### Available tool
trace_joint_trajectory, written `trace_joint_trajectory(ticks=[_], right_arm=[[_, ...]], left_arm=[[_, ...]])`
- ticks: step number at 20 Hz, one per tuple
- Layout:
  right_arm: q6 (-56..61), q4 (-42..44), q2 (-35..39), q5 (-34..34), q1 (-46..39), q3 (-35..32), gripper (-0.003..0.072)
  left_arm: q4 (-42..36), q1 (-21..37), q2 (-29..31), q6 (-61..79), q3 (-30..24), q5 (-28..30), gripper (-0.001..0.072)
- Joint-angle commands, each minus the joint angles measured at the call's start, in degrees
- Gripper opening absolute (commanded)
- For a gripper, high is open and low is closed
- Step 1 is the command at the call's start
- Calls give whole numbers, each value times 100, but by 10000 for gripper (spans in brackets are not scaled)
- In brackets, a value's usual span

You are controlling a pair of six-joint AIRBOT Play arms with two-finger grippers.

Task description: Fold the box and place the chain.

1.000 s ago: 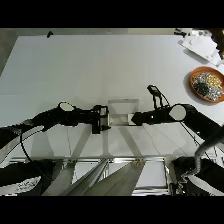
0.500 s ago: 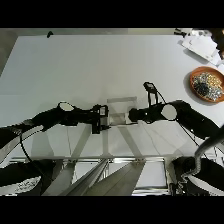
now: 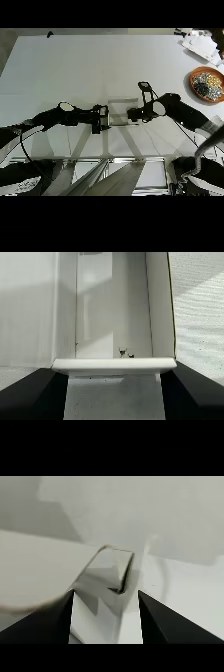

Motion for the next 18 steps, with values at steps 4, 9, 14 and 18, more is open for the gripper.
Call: trace_joint_trajectory(ticks=[4,9,14,18], right_arm=[[-271,22,-568,498,210,557,465],[-262,2,-870,1130,212,734,463],[-103,-105,-872,1095,212,737,358],[-136,-133,-872,1067,249,734,19]], left_arm=[[-2,-2,2,-4,0,-2,456],[-2,-2,2,-4,0,-2,456],[-2,-2,2,-4,0,-2,456],[-2,-2,2,-4,0,-2,456]])
